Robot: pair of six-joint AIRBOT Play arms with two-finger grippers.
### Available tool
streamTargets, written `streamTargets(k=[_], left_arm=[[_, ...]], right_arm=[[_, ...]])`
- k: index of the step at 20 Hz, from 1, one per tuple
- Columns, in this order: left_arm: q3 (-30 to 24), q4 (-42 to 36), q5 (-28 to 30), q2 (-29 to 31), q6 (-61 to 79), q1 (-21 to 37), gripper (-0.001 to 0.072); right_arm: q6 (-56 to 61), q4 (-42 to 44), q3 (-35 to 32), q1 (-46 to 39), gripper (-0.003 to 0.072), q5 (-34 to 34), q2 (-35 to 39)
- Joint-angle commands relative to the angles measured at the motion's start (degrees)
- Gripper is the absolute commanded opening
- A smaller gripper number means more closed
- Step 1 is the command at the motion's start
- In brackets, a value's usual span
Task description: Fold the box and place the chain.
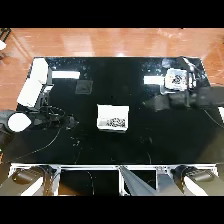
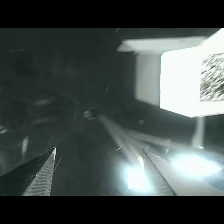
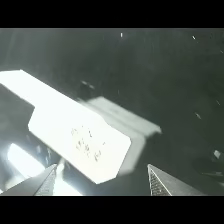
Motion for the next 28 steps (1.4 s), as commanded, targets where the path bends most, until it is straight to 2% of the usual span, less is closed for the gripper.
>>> streamTargets(k=[1, 3, 6, 9, 11, 15, 21, 28], left_arm=[[-0.94, -6.25, -0.35, -1.07, 5.38, 1.36, 0.0631], [-0.94, -6.29, -2.69, -1.07, 5.2, 0.79, 0.0632], [-0.94, -6.25, -3.8, -1.07, 5.16, 0.46, 0.0631], [-0.94, -6.03, -3.74, -1.07, 5.16, 0.48, 0.0631], [-0.94, -5.38, -3.69, -1.07, 5.16, 0.5, 0.0632], [-0.94, -5.4, -3.74, -1.07, 5.16, 0.5, 0.0631], [-0.94, -5.4, -3.17, -1.07, 5.14, 0.5, 0.0631], [-0.94, -5.38, -2.43, -1.09, 5.14, 0.5, 0.0631]], right_arm=[[5.55, -2.73, 3.96, 6.14, 0.0713, 10.51, -8.24], [6.25, -5.57, 12.22, 7.65, 0.0713, 7.45, -16.17], [5.73, -9.14, 27.58, 8.68, 0.0713, -1.75, -28.98], [-8.57, -8.96, 35.76, 10.1, 0.0712, -13.44, -37.24], [-16.35, -8.96, 35.98, 11.72, 0.0712, -15.93, -38.34], [-19.74, -7.21, 35.98, 14.29, 0.0712, -16.59, -38.34], [-21.88, -6.75, 35.98, 18.8, 0.0711, -17.59, -38.36], [-20.65, -8.33, 35.43, 19.98, 0.0711, -19.34, -38.34]])
